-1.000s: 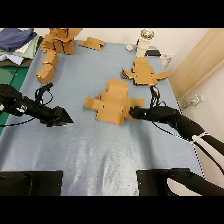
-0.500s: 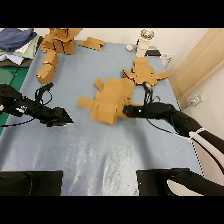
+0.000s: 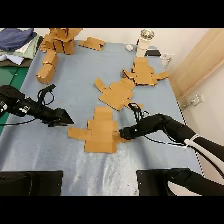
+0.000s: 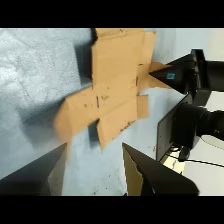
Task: Fold the box.
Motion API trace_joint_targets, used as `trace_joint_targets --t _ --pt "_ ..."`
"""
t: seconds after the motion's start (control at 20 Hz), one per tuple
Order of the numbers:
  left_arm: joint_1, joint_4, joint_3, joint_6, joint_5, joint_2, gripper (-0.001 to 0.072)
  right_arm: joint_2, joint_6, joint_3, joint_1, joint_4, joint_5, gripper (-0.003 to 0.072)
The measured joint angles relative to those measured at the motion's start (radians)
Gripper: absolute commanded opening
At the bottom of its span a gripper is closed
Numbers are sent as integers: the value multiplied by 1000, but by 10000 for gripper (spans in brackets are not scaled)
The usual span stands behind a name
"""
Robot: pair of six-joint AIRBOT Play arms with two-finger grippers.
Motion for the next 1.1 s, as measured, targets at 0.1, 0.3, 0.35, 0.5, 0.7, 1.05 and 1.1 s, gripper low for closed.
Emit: trace_joint_targets --t 0.1,0.3,0.35,0.5,0.7,1.05,1.1 --pt "1 -4 0 20 26 -35 512 38 -14 -2 12 -48 -19 -1" --pt "1 -53 0 75 51 -97 512 166 -29 -4 34 -96 -44 -1" --pt "1 -78 0 91 50 -113 512 193 -31 -4 42 -100 -48 -1" --pt "0 -154 0 140 38 -167 512 237 -34 -6 87 -100 -50 -1" --pt "-21 -245 -1 202 7 -225 511 248 -36 -6 168 -100 -6 0" --pt "-115 -336 -2 284 -16 -297 411 221 -7 -6 232 -99 40 -1" --pt "-125 -349 -2 300 -31 -308 411 219 -5 -6 235 -99 41 -1"
